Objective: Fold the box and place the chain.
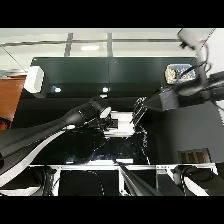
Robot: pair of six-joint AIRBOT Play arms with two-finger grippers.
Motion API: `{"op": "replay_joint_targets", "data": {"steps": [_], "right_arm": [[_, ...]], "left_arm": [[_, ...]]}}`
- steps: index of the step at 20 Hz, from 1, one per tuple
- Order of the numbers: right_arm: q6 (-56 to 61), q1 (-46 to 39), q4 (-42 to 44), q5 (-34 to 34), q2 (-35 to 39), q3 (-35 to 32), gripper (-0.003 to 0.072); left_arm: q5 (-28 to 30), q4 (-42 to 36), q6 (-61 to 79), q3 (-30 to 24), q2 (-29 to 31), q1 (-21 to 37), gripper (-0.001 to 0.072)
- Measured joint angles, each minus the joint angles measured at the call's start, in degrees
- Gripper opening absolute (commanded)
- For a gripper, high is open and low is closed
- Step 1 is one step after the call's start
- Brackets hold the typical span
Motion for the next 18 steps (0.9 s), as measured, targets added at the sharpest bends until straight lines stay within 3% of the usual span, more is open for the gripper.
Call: {"op": "replay_joint_targets", "data": {"steps": [9, 18], "right_arm": [[-0.2, 6.8, 0.8, -14.6, -0.5, -13.2, 0.0022], [0.5, 7.9, -0.2, -21.5, -2.6, -16.8, 0.0023]], "left_arm": [[0.0, 0.0, 0.0, 0.0, 0.0, 0.0, 0.0030], [0.0, 0.0, 0.0, 0.0, 0.0, 0.0, 0.0031]]}}
